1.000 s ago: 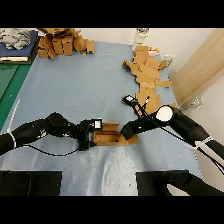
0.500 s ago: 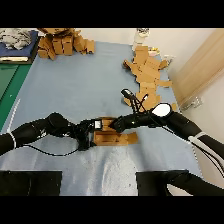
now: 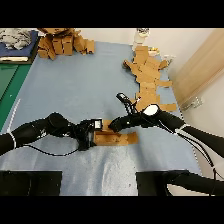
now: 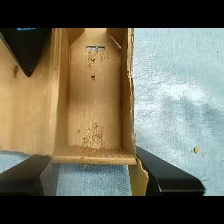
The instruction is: Fold the box.
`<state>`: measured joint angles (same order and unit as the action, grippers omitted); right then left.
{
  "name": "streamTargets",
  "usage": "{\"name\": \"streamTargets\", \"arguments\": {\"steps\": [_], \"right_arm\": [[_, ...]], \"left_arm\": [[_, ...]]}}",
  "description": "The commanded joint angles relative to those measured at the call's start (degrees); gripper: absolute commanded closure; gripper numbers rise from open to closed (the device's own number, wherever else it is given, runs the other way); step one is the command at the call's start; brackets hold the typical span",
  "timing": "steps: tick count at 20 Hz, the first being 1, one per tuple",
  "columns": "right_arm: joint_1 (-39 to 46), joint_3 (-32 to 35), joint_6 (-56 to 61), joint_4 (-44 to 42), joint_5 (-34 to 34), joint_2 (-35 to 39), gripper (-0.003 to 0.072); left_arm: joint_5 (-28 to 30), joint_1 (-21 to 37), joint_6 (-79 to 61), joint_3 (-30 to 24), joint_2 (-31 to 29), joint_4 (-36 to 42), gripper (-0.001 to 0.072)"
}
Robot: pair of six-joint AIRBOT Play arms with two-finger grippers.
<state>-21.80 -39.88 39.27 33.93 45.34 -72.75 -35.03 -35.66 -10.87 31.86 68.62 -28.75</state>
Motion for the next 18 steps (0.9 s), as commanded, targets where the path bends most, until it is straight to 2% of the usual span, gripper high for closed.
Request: {"name": "streamTargets", "arguments": {"steps": [1, 8, 10, 12, 14, 16, 17, 18], "right_arm": [[0.0, 0.83, -1.01, 1.86, -2.67, -0.85, 0.0685], [0.0, 2.69, -1.46, 1.84, -4.31, -0.7, 0.0685], [0.09, 2.45, -1.62, 3.61, -4.35, 1.44, 0.0685], [0.92, 1.62, -0.59, 10.45, -4.26, 6.25, 0.0685], [2.25, 1.16, 2.4, 20.9, -3.32, 12.48, 0.0683], [2.51, 1.16, 2.47, 29.66, 0.22, 18.49, 0.0682], [2.47, 1.2, 2.29, 30.8, 2.93, 20.94, 0.068], [2.36, 1.29, 1.05, 30.8, 6.32, 23.08, 0.062]], "left_arm": [[0.02, 0.04, 0.0, -0.04, -0.02, 0.0, 0.0191], [0.13, 0.04, 0.0, -0.02, -0.04, 0.02, 0.0191], [0.13, 0.04, 0.0, -0.02, -0.04, 0.0, 0.0191], [0.15, 0.04, 0.0, -0.02, -0.04, 0.0, 0.0192], [0.15, 0.04, 0.0, -0.02, -0.02, 0.0, 0.0191], [0.15, 0.04, 0.0, -0.02, -0.04, 0.0, 0.0191], [0.15, 0.04, 0.0, -0.02, -0.04, 0.0, 0.0191], [0.15, 0.04, -0.02, -0.02, -0.04, 0.0, 0.0191]]}}
